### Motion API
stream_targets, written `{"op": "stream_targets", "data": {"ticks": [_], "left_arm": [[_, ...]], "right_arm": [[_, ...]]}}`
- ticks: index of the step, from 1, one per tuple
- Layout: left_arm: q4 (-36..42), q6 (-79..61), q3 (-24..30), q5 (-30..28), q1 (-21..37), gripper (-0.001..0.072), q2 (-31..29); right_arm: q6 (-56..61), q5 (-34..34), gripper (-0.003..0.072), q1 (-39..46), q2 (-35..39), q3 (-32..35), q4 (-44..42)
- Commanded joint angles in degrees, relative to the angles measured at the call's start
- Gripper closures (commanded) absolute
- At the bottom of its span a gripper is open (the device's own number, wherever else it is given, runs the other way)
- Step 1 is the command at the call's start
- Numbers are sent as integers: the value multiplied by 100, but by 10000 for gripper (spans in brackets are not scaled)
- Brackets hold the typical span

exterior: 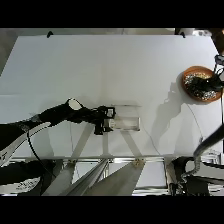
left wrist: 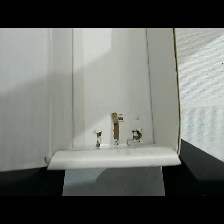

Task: Fold the box and place the chain.

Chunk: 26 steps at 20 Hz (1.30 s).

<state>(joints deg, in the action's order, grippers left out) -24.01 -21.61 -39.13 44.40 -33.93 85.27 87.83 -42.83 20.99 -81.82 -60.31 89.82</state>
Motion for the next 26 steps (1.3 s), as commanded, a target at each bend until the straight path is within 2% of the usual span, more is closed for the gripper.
{"op": "stream_targets", "data": {"ticks": [1,5,9,11,15,22,26], "left_arm": [[-2,-2,-2,0,2,372,0],[-2,-2,-2,-2,2,372,0],[-2,-2,-2,0,2,372,0],[-2,-2,-2,-2,2,372,0],[-2,-2,-2,0,2,372,0],[-2,-2,-2,-2,2,372,0],[-2,-2,-2,0,2,372,0]], "right_arm": [[-378,-612,674,2,544,-2,-20],[-852,-1292,674,2,1410,-2,-564],[-1480,-2133,672,-33,2330,-2,-2039],[-1582,-2715,672,-260,2660,0,-2417],[-1565,-3814,671,-1228,2953,28,-2577],[-769,-3862,672,-3348,3069,85,-2599],[-184,-3314,672,-4690,3073,140,-2500]]}}
